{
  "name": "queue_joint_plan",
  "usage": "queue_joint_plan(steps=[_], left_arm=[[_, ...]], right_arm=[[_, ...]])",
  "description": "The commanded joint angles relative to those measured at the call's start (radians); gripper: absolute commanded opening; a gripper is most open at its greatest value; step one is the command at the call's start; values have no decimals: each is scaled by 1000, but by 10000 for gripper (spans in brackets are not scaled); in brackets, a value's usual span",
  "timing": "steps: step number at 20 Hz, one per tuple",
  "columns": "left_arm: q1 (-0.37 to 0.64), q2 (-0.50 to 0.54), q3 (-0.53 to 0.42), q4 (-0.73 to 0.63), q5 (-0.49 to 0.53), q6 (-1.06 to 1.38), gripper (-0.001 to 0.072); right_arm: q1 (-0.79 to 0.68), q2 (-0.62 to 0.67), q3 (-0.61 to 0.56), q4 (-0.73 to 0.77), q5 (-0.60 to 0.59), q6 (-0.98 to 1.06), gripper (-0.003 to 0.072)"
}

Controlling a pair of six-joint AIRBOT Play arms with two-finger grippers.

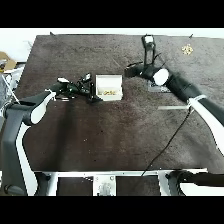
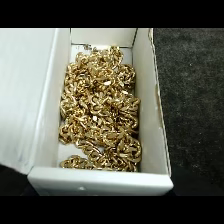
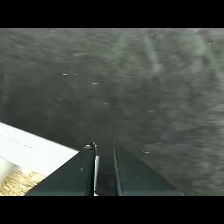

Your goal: Fold the box and place the chain.

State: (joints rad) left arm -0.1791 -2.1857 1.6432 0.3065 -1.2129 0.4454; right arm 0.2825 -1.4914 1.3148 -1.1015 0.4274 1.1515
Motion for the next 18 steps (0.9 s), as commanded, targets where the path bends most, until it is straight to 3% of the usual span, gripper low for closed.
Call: queue_joint_plan(steps=[1,3,5,8,13,18], left_arm=[[0,0,0,0,0,0,412],[0,0,0,0,0,0,412],[0,0,0,0,1,0,412],[0,0,0,0,1,0,412],[0,0,0,0,0,0,412],[0,0,0,0,1,0,412]], right_arm=[[-158,-106,178,423,320,-443,138],[-225,-204,261,582,473,-568,138],[-258,-320,366,626,627,-642,139],[-242,-455,471,639,640,-690,139],[-199,-539,481,680,685,-846,140],[-196,-541,481,711,877,-1033,136]])
